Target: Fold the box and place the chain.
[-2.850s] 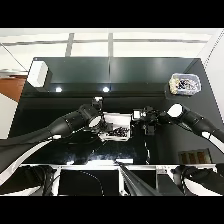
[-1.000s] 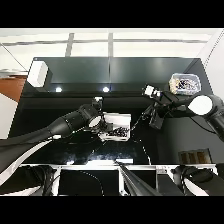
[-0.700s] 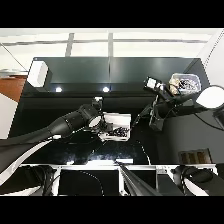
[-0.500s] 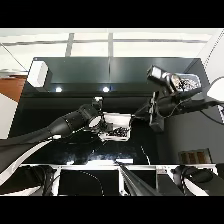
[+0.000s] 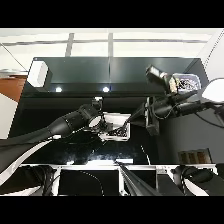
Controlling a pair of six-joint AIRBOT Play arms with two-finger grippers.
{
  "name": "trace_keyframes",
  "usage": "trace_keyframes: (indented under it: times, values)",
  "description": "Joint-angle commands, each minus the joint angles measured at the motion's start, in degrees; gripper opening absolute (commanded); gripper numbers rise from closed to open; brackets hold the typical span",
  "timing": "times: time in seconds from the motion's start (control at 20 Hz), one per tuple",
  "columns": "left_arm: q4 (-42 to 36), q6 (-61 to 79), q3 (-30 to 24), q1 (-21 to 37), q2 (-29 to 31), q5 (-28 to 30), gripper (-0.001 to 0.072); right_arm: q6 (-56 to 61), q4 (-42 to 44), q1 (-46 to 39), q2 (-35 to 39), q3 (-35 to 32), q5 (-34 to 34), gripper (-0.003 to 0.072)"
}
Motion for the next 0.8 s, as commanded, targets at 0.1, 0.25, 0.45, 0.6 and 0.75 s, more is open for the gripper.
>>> trace_keyframes:
  times: [0.1,0.25,0.45,0.6,0.75]
  values:
    - [0.04,0.02,0.07,-0.04,0.0,-0.02,0.0029,1.42,-1.81,0.52,-0.11,-6.82,-4.59,0.031]
    - [0.02,0.02,0.07,-0.04,0.0,0.02,0.0029,1.51,-3.61,-0.79,-0.09,-5.62,-5.27,0.0387]
    - [-0.31,0.0,0.07,-0.04,0.0,-0.02,0.0029,5.14,-9.92,-9.44,0.46,-3.52,-0.9,0.0371]
    - [-0.28,0.0,0.07,-0.04,0.0,-0.07,0.0038,7.82,-14.58,-16.87,0.46,-3.54,1.18,0.0371]
    - [-0.37,0.0,1.42,-0.04,0.13,-2.19,0.0431,8.09,-15.19,-21.24,0.46,-3.54,2.08,0.0371]
